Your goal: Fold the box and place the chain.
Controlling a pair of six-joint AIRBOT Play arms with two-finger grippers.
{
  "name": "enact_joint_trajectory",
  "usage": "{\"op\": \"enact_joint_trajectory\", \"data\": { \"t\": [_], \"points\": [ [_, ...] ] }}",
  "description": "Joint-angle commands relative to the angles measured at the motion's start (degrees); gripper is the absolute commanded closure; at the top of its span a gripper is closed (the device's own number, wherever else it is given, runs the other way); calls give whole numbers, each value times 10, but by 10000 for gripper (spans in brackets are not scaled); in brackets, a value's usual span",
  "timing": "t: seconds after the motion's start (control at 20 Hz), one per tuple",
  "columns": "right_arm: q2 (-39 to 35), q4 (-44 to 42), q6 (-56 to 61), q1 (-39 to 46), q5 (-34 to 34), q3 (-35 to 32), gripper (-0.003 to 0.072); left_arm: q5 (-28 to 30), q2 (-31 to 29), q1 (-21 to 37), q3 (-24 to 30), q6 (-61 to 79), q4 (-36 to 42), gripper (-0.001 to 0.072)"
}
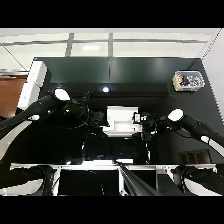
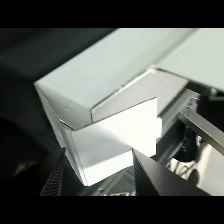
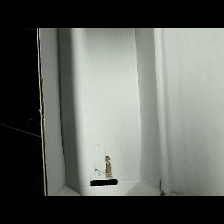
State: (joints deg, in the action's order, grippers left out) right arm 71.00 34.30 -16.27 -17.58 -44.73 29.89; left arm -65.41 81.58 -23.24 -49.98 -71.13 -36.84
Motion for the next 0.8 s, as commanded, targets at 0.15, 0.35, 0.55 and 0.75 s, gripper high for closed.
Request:
{"op": "enact_joint_trajectory", "data": {
  "t": [0.15,0.35,0.55,0.75],
  "points": [
    [0,0,0,0,0,0,227,45,0,-40,-39,-103,-67,229],
    [0,0,0,0,2,0,227,49,0,-59,-50,-160,-109,230],
    [0,0,0,0,3,0,227,69,0,-85,-51,-223,-146,229],
    [0,0,0,0,15,0,227,104,0,-106,-51,-274,-175,230]
  ]
}}
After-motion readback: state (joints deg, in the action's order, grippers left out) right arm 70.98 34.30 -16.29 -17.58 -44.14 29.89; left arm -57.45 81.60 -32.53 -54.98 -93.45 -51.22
